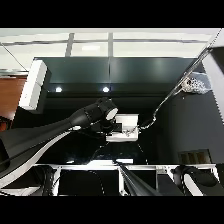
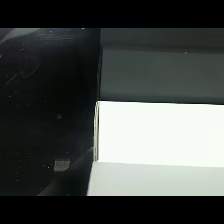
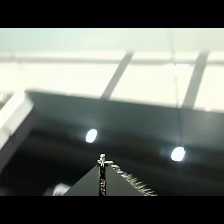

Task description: Fold the box and place the chain.

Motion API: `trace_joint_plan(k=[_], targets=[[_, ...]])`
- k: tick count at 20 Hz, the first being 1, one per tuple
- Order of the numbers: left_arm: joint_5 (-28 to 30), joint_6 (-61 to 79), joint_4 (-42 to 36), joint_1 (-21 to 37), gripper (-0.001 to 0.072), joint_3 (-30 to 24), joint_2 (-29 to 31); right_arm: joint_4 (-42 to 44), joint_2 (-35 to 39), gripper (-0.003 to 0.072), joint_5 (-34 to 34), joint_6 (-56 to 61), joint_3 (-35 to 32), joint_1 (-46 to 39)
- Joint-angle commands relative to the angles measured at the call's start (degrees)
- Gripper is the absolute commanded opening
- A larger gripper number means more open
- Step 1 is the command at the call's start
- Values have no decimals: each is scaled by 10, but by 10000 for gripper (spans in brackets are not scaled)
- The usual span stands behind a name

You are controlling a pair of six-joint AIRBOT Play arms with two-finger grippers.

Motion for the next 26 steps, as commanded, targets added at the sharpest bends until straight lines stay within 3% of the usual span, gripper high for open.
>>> trace_joint_plan(k=[1,5,10,17,22,23,24,26], targets=[[1,0,0,0,33,0,0,38,0,7,80,-19,-37,1],[0,0,0,0,33,0,0,113,0,7,71,-19,-144,21],[0,0,0,0,34,0,0,173,-10,5,-12,-18,-257,103],[0,0,0,0,34,0,0,160,-85,11,-57,-18,-312,191],[0,0,0,0,33,0,0,157,-109,15,-74,-18,-327,199],[0,0,0,0,33,0,0,156,-109,58,-73,-18,-327,197],[0,0,0,0,34,0,0,155,-108,251,-66,-18,-326,190],[0,0,0,0,33,0,0,151,-102,286,-40,-20,-326,158]])
